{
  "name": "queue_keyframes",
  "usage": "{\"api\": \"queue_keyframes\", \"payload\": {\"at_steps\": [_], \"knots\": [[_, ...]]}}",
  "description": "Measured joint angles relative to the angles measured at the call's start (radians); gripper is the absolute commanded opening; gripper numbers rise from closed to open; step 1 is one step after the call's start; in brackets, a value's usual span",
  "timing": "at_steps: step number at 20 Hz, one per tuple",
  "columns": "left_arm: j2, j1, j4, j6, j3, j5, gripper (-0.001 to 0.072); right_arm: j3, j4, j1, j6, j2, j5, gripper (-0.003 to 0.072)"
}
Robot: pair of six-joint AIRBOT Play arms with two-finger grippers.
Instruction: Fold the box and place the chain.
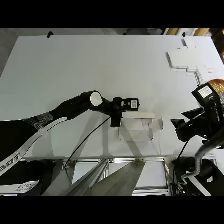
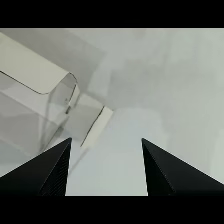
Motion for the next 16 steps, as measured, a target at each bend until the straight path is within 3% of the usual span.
{"api": "queue_keyframes", "payload": {"at_steps": [16], "knots": [[0.0, 0.0, 0.063, -0.023, 0.0, -0.03, 0.0002, 0.0, 0.0, 0.0, 0.0, 0.0, -0.017, 0.0475]]}}
